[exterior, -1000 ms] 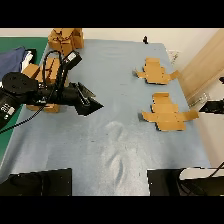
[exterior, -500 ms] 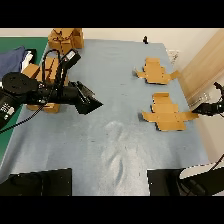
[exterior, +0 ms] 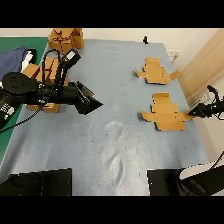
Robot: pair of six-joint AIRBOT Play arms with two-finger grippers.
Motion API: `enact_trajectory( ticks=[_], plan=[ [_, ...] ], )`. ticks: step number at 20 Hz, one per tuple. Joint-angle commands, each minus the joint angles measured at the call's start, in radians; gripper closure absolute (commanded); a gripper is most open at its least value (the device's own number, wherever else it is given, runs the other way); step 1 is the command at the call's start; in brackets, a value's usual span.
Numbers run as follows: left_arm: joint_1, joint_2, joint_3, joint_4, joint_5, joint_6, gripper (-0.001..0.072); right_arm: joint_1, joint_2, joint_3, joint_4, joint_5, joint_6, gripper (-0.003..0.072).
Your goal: Fold the box.
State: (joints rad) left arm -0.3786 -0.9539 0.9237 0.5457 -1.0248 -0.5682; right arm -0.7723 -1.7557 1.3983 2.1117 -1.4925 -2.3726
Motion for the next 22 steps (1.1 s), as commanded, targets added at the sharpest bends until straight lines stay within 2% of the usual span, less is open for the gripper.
enact_trajectory(
  ticks=[1,2,3,4,5,6,8,10,11,12,13,14,16,17,19,20,22],
  plan=[
    [0.0,0.001,0.001,0.0,-0.019,-0.006,0.002,0.008,0.005,0.001,0.016,-0.058,0.175,0.0682],
    [0.0,0.001,0.001,0.0,-0.031,-0.017,0.0022,0.016,0.027,0.001,0.05,-0.102,0.2,0.0682],
    [0.0,0.003,0.001,0.0,-0.035,-0.042,0.0066,0.033,0.065,0.001,0.078,-0.147,0.203,0.0683],
    [0.0,0.006,0.002,0.0,-0.043,-0.059,0.035,0.056,0.126,0.001,0.111,-0.177,0.238,0.0683],
    [0.0,0.013,0.005,0.0,-0.054,-0.053,0.0595,0.081,0.195,0.001,0.159,-0.181,0.27,0.0683],
    [0.001,0.02,0.013,0.0,-0.055,-0.051,0.0608,0.114,0.278,0.002,0.239,-0.18,0.317,0.0683],
    [0.022,0.021,0.049,-0.004,-0.056,-0.103,0.0608,0.185,0.435,0.033,0.358,-0.175,0.394,0.0683],
    [0.076,0.021,0.086,-0.004,-0.078,-0.195,0.0602,0.263,0.576,0.08,0.378,-0.162,0.454,0.0682],
    [0.113,0.021,0.094,-0.004,-0.092,-0.219,0.0486,0.304,0.642,0.085,0.387,-0.143,0.454,0.0683],
    [0.156,0.019,0.097,-0.004,-0.093,-0.249,0.0315,0.344,0.686,0.08,0.391,-0.129,0.446,0.0684],
    [0.197,0.014,0.097,-0.004,-0.092,-0.263,0.0196,0.389,0.72,0.052,0.393,-0.117,0.436,0.0684],
    [0.238,0.006,0.097,-0.004,-0.095,-0.263,0.0173,0.425,0.745,-0.01,0.406,-0.1,0.407,0.0684],
    [0.298,-0.021,0.097,-0.007,-0.111,-0.236,0.0173,0.493,0.796,-0.237,0.501,0.008,0.33,0.0684],
    [0.317,-0.039,0.097,-0.015,-0.116,-0.201,0.0172,0.521,0.817,-0.358,0.563,0.073,0.255,0.0684],
    [0.342,-0.094,0.097,-0.09,-0.151,-0.066,0.0157,0.593,0.845,-0.579,0.594,0.241,0.109,0.0684],
    [0.345,-0.125,0.097,-0.136,-0.174,-0.011,0.0095,0.629,0.847,-0.66,0.602,0.307,0.047,0.0683],
    [0.34,-0.203,0.097,-0.188,-0.23,0.095,0.0095,0.725,0.838,-0.8,0.658,0.458,-0.093,0.0684]
  ],
)
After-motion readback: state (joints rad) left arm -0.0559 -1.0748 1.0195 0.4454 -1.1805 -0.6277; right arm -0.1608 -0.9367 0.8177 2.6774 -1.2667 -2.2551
